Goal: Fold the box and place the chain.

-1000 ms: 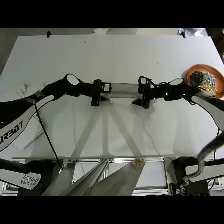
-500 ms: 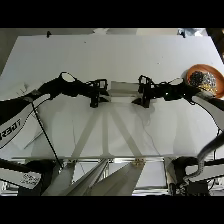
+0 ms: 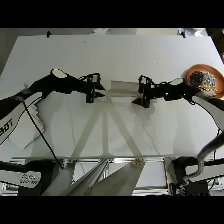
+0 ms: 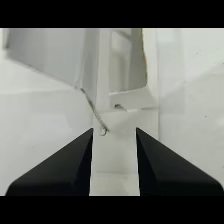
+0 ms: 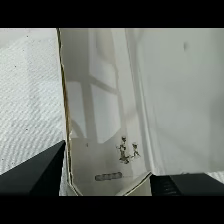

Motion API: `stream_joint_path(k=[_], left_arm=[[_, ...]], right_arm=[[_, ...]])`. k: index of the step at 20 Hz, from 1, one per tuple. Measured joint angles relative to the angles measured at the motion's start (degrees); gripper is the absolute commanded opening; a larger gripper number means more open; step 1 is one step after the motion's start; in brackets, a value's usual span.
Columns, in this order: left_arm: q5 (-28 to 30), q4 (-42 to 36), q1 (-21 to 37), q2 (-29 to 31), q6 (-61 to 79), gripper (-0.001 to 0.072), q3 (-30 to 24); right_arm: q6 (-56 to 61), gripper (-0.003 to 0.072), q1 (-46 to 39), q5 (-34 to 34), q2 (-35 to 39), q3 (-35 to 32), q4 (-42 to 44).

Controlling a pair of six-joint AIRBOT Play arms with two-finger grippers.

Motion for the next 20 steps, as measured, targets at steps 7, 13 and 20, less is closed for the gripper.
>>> stream_joint_path(k=[7, 13, 20], left_arm=[[1.01, 0.02, 0.04, -0.35, 0.31, 0.0281, 0.00], [1.36, -0.09, -2.34, -2.62, 2.67, 0.0280, 0.00], [1.84, -2.27, -4.00, -3.39, 7.41, 0.0276, 0.00]], right_arm=[[-0.02, 0.0435, 0.00, 0.00, 0.00, 0.00, -0.02], [-0.11, 0.0435, -0.02, 0.07, 0.00, 0.00, -0.07], [0.02, 0.0435, -0.02, 0.04, 0.00, 0.00, -0.04]])
